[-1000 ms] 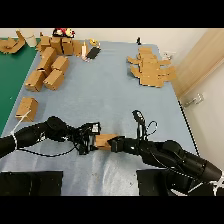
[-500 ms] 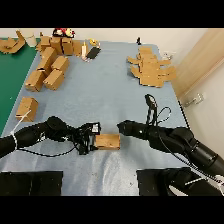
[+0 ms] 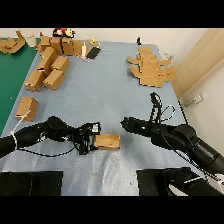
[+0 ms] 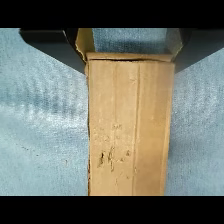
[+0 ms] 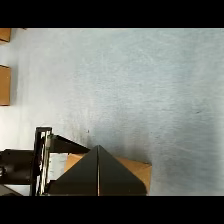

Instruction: Fold the box.

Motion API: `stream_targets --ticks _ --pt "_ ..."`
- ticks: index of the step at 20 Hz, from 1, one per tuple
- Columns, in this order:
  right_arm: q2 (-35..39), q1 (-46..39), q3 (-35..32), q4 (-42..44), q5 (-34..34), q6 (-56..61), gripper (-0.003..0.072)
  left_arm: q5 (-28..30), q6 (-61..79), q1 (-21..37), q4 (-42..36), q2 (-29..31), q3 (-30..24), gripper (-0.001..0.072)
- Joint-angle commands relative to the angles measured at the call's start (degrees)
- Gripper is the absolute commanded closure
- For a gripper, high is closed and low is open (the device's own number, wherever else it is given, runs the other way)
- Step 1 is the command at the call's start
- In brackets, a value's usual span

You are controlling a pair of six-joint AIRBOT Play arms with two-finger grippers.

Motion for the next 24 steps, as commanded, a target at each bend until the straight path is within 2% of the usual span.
stream_targets --ticks 1,3,8,10,16,24 --pt "-1.7 -0.1 0.0 -3.0 -0.9 3.5 0.0683 -0.1 0.0 0.0 -0.2 0.0 0.1 0.0224" --pt "-4.2 -0.1 0.2 -6.4 -4.0 6.4 0.0684 -0.1 0.0 0.0 -0.3 0.0 0.1 0.0225" --pt "-11.7 -0.1 7.9 -22.0 -25.6 12.8 0.0684 -0.1 0.0 0.0 -0.5 0.0 0.1 0.0225" --pt "-13.0 -0.1 11.8 -24.6 -30.1 12.7 0.0684 -0.1 0.0 0.0 -1.6 0.1 0.1 0.0225" --pt "-13.8 -0.1 13.7 -25.0 -29.2 12.7 0.0684 1.0 -1.5 0.2 -1.7 0.1 0.1 0.0225" --pt "-15.0 -0.1 13.7 -25.0 -29.1 12.7 0.0683 16.4 -18.1 1.9 -1.3 4.9 0.1 0.0224"
